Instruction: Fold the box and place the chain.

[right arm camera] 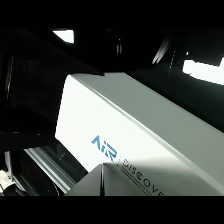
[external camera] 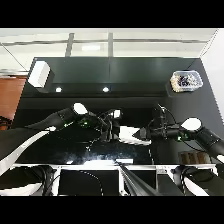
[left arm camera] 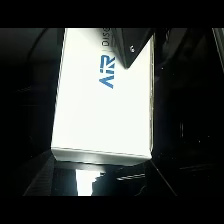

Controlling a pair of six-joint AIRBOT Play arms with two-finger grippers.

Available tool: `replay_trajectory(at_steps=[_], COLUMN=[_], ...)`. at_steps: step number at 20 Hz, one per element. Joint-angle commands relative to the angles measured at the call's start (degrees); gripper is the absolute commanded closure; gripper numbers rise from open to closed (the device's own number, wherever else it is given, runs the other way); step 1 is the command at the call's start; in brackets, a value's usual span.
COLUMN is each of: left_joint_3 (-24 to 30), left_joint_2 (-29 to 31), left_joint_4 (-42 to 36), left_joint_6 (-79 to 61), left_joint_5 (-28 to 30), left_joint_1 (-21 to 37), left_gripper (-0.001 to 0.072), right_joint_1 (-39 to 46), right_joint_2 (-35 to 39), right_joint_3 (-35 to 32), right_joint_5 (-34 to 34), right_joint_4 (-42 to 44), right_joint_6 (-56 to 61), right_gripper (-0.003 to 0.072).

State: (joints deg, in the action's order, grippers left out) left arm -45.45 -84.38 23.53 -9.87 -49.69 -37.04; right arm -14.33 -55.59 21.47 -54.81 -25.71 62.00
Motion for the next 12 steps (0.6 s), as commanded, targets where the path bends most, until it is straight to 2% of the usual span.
replay_trajectory(at_steps=[1, 3, 6, 8, 12], left_joint_3=[-0.04, -0.04, -0.04, -0.04, -0.04], left_joint_2=[-0.04, -0.04, -0.04, -0.04, 0.04], left_joint_4=[-0.02, -0.02, -0.02, -0.02, 0.02], left_joint_6=[0.04, 0.04, 0.04, 0.04, 0.07], left_joint_5=[-0.02, -0.04, -0.04, -0.02, -0.15], left_joint_1=[0.0, 0.0, 0.0, 0.0, 0.15], left_gripper=[0.044, 0.044, 0.044, 0.044, 0.0422], right_joint_1=[0.04, 0.42, 5.07, 10.64, 22.77], right_joint_2=[-0.74, -0.68, -0.48, 0.02, 1.64], right_joint_3=[-0.07, 0.31, 3.5, 5.53, 5.9], right_joint_5=[0.66, -0.74, -10.36, -17.77, -25.68], right_joint_4=[-1.31, -0.9, -0.96, -1.2, -1.6], right_joint_6=[0.02, -0.7, -0.96, -0.96, -2.4], right_gripper=[0.067, 0.067, 0.067, 0.067, 0.067])
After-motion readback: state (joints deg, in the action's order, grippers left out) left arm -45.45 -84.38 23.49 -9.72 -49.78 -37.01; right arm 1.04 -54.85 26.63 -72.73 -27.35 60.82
